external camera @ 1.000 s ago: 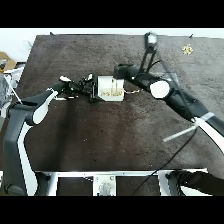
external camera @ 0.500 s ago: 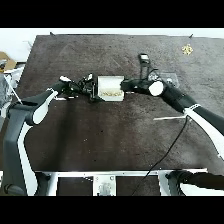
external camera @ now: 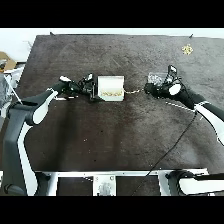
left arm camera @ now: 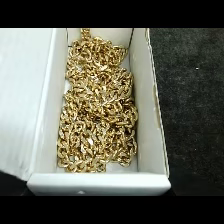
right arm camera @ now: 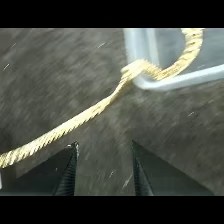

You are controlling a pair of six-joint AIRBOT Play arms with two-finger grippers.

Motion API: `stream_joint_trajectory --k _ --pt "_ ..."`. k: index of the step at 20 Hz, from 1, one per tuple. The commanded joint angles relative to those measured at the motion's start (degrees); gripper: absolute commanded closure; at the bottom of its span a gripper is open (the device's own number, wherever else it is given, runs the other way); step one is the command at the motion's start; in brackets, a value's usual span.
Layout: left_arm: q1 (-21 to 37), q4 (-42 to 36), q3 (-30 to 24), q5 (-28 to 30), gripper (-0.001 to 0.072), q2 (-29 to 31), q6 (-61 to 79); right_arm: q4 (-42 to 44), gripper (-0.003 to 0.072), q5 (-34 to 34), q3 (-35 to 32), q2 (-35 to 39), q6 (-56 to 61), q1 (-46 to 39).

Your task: Fold the box and place the chain.

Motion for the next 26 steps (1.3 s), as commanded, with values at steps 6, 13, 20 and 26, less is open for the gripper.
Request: stream_joint_trajectory --k 6,13,20,26 --pt "0.0 0.0 0.0 0.0 0.0435 0.0 0.0 5.9 0.0426 -5.7 5.2 -8.7 0.6 0.8" --pt "0.0 0.0 0.0 0.0 0.0435 0.0 0.0 7.7 0.0685 -5.2 5.7 -1.4 -1.2 2.6" --pt "0.0 0.0 0.0 0.0 0.0435 0.0 0.0 5.3 0.0684 -9.7 5.7 26.9 -9.6 16.0" --pt "0.0 0.0 0.0 0.0 0.0435 0.0 0.0 4.5 0.0684 -14.4 5.7 22.8 -9.6 26.1"
